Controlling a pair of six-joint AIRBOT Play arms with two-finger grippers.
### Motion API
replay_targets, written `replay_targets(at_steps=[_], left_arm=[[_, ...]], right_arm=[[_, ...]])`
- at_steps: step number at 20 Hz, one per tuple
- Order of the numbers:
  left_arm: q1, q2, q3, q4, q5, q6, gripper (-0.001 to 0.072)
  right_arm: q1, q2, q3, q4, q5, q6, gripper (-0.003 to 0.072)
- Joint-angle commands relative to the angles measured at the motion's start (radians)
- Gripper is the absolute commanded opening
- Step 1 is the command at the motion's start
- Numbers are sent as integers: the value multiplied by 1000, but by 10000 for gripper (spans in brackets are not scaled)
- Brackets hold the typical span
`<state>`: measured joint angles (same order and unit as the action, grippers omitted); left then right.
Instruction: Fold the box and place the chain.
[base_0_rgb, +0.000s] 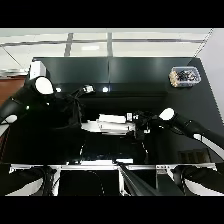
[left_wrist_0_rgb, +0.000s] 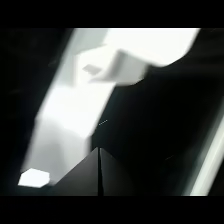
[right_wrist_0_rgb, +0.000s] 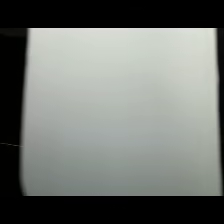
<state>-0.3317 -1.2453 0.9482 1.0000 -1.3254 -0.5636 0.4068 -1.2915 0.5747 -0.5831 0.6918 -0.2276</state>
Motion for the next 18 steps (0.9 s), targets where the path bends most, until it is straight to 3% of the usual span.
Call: replay_targets(at_steps=[1,3,5,7,9,10,13,15,18], left_arm=[[-23,11,-146,-385,19,-29,27],[-65,5,-220,-499,129,40,27],[-78,5,-256,-649,311,121,27],[-76,5,-257,-805,507,208,27],[-82,-4,-239,-842,663,253,27],[-83,-18,-219,-779,682,251,26],[-101,-77,-128,-415,685,71,26],[-103,-127,-72,-232,624,-76,26],[-103,-219,-22,-204,429,-82,26]], right_arm=[[0,-1,0,-4,8,-4,75],[0,-1,0,-4,8,-4,74],[0,-1,0,-4,8,-4,74],[0,-1,0,-4,8,-4,74],[0,-1,0,-4,8,-4,74],[0,-1,0,-4,8,-4,74],[0,-1,0,-4,8,-4,74],[0,-1,0,-4,8,-4,74],[0,-1,0,-4,8,-4,74]])
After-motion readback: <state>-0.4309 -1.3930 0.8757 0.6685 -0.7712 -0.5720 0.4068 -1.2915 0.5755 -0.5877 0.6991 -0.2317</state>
